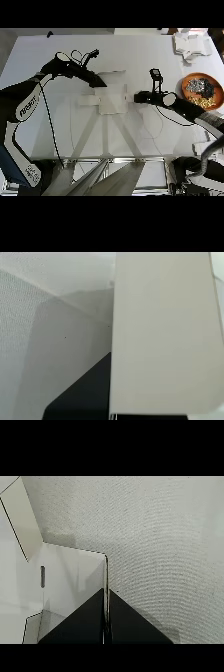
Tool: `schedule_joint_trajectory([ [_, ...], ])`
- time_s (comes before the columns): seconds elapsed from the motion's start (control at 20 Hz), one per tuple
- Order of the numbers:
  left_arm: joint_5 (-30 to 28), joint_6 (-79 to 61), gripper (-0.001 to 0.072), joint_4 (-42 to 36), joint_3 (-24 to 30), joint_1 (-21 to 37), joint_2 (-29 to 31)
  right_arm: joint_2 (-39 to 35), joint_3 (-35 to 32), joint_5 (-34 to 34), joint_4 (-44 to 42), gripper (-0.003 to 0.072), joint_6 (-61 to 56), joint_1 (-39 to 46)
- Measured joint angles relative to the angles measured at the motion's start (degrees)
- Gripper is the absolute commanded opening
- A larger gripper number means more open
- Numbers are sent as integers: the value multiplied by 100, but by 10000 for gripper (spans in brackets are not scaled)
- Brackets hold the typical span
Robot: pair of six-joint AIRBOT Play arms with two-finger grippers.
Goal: Fold the box and place the chain.
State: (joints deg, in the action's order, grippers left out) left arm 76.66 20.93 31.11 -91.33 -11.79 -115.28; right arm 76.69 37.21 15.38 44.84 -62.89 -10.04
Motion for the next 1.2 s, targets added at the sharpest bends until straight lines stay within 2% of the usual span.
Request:
schedule_joint_trajectory([
  [1.1,2,-37,7,4,0,7,7,0,0,-20,0,25,0,-2],
  [1.15,7,-37,5,2,0,7,7,0,0,-24,-2,121,-2,-2],
  [1.2,-22,-20,3,17,0,7,7,0,0,-17,2,308,0,-2],
])
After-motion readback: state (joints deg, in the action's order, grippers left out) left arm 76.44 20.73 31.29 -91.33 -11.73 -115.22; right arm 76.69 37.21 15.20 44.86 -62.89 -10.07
